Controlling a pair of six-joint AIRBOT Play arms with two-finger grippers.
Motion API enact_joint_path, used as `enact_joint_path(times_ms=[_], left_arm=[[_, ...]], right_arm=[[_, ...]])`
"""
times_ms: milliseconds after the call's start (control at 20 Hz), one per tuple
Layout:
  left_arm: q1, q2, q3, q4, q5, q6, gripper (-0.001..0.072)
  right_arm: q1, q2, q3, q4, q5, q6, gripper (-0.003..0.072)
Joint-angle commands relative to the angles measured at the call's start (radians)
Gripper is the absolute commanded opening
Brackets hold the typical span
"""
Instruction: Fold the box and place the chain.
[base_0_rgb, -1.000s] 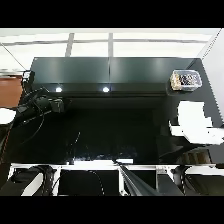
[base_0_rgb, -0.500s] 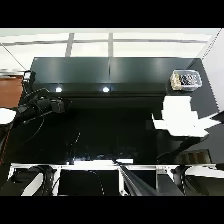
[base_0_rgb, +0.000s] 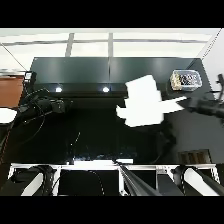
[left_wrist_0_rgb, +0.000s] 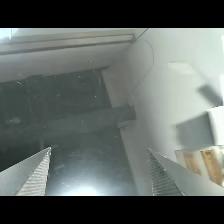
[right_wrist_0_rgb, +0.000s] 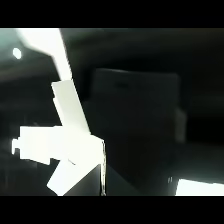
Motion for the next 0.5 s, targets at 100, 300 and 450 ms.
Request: enact_joint_path(times_ms=[100, 300, 450], left_arm=[[-0.013, -0.124, 0.026, -0.183, -0.099, 0.090, 0.0699], [-0.010, -0.415, 0.186, -0.241, -0.285, 0.127, 0.0700], [-0.024, -0.633, 0.294, -0.318, -0.449, 0.157, 0.0701]], right_arm=[[0.517, 0.204, -0.306, 0.227, -0.539, -0.033, 0.0016], [0.787, 0.203, -0.319, 0.227, -0.766, 0.028, 0.0016], [0.828, 0.203, -0.319, 0.227, -0.758, 0.054, 0.0017]])
